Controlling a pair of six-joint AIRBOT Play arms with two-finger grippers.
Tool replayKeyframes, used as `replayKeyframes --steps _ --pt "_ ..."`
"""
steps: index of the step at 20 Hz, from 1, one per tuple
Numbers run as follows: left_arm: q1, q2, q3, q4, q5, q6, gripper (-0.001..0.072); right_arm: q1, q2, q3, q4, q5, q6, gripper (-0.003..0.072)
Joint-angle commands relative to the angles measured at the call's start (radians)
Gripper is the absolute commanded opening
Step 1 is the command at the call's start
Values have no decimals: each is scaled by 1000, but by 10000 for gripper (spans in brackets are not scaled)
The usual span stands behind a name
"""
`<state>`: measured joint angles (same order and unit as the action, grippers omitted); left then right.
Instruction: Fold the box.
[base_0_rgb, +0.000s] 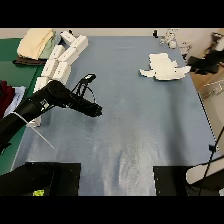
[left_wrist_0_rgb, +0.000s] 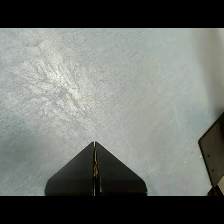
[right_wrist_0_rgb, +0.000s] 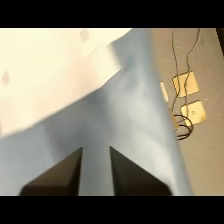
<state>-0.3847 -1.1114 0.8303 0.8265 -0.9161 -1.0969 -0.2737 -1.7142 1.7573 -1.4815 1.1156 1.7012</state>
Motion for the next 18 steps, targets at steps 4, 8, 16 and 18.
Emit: replayKeyframes --steps 4,8,16,18 --pt "0 0 0 0 0 0 11 -293 -349 169 823 -88 -256 378" --pt "0 0 0 0 0 0 12 -258 -468 199 939 -93 -334 378" --pt "0 0 0 0 0 0 12 -193 -524 292 945 -67 -359 127" --pt "0 0 0 0 0 0 12 -193 -523 295 970 -9 -363 2"
